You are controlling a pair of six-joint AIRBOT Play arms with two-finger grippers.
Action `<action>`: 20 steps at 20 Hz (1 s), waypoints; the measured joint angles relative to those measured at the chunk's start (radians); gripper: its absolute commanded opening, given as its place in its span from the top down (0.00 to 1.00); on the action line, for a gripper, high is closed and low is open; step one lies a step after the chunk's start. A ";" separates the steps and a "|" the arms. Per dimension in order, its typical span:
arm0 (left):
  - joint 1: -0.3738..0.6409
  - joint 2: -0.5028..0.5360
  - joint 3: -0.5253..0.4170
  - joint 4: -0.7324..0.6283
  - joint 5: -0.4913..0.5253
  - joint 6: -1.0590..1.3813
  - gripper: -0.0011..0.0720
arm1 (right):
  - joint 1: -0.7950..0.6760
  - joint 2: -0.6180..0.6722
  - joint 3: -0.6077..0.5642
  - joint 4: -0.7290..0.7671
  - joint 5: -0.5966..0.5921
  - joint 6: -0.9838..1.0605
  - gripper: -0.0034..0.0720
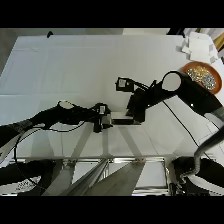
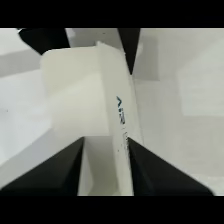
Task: Fold the box and place the chain.
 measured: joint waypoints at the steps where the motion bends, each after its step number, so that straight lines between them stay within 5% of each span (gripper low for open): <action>1: 0.000 0.000 0.000 0.000 0.000 0.000 0.89 | 0.001 0.008 -0.001 -0.004 0.005 -0.011 0.42; 20: 0.000 0.000 0.000 -0.001 0.002 -0.002 0.89 | 0.075 0.026 -0.058 -0.153 -0.091 -0.059 0.59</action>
